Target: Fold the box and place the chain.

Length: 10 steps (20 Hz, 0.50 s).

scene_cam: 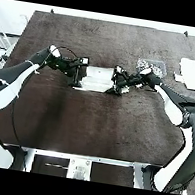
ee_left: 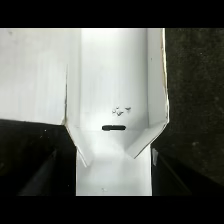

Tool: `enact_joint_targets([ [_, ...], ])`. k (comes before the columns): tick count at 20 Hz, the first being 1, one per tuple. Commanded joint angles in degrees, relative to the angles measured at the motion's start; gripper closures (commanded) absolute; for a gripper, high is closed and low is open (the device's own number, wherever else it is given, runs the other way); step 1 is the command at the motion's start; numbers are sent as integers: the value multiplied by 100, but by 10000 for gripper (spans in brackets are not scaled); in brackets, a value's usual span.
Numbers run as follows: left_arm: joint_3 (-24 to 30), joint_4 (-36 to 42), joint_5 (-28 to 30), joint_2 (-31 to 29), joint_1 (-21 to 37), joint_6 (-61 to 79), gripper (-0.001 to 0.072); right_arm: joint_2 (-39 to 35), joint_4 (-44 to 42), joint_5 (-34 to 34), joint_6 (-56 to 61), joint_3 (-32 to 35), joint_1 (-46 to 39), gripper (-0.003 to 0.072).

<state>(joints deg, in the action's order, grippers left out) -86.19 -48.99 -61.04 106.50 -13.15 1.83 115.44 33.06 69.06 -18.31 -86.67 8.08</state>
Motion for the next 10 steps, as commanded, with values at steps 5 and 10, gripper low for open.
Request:
enact_joint_targets([
  [5, 2, -17, -17, 42, -146, 15, 73, 2, -2, 0, 2, 0, 4, 103],
  [10, 2, -28, 37, 42, -146, 68, 298, 2, -2, 0, 2, 2, 4, 103],
])
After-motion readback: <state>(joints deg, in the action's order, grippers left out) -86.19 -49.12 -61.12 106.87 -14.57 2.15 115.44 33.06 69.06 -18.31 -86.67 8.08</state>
